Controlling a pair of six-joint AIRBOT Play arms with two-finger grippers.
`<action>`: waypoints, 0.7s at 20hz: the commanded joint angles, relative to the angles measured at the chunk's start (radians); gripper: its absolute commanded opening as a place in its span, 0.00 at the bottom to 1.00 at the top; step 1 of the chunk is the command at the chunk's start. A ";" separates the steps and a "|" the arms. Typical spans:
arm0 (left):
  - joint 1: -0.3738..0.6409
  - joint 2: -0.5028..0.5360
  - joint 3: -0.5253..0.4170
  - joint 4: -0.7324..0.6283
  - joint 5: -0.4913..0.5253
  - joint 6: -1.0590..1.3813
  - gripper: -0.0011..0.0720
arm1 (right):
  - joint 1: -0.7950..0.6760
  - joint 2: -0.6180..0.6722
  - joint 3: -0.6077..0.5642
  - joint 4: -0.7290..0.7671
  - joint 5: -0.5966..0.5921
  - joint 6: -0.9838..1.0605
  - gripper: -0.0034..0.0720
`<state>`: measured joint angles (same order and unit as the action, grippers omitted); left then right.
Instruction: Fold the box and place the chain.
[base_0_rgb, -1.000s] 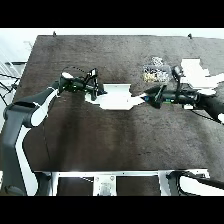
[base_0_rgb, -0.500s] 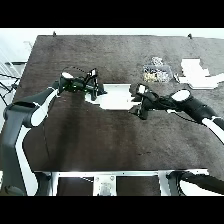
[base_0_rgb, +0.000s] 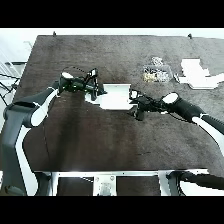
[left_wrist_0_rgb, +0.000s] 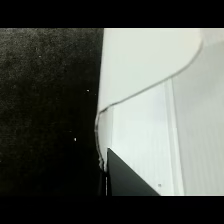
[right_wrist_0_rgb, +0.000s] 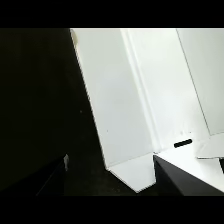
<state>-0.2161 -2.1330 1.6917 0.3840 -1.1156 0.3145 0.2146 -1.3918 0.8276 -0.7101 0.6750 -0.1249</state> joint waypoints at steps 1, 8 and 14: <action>0.000 0.000 0.000 0.000 0.000 0.000 0.04 | 0.008 -0.025 0.001 0.028 -0.078 -0.051 0.86; 0.000 0.000 0.000 0.000 0.000 0.000 0.04 | 0.005 -0.027 0.032 0.072 -0.136 -0.071 0.86; 0.000 0.000 0.000 0.000 0.000 0.000 0.04 | -0.013 -0.027 0.071 0.082 -0.133 -0.071 0.86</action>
<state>-0.2161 -2.1330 1.6917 0.3840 -1.1152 0.3145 0.2111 -1.4178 0.8825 -0.6353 0.5472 -0.1940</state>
